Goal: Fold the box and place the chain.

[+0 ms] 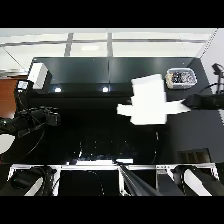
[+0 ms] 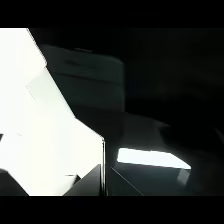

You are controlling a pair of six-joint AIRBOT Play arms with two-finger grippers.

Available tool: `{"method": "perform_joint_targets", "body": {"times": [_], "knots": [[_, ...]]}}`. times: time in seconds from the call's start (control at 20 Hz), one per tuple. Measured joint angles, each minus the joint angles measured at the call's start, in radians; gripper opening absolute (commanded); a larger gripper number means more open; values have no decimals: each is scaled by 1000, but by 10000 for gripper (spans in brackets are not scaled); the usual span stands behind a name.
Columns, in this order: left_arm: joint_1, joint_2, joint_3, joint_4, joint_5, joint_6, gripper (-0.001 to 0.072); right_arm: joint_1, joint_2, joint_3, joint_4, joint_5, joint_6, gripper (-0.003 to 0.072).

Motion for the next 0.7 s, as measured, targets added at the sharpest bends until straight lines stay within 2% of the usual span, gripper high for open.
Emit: {"method": "perform_joint_targets", "body": {"times": [0.15,0.3,0.45,0.5,0.55,0.6,0.7], "knots": [[-1,0,0,-24,17,0,24,152,26,-136,122,-124,1,14],[-1,-8,-1,-60,51,0,24,328,35,-275,208,-322,3,15],[-2,-52,-1,-131,102,0,27,470,39,-365,257,-505,2,15],[-2,-77,-1,-166,118,0,76,508,39,-383,267,-550,2,15],[-3,-109,0,-208,138,2,376,539,39,-395,272,-577,2,15],[-7,-149,4,-258,159,11,720,565,39,-404,279,-600,2,15],[-13,-241,36,-359,185,59,710,609,38,-416,285,-634,2,15]]}}
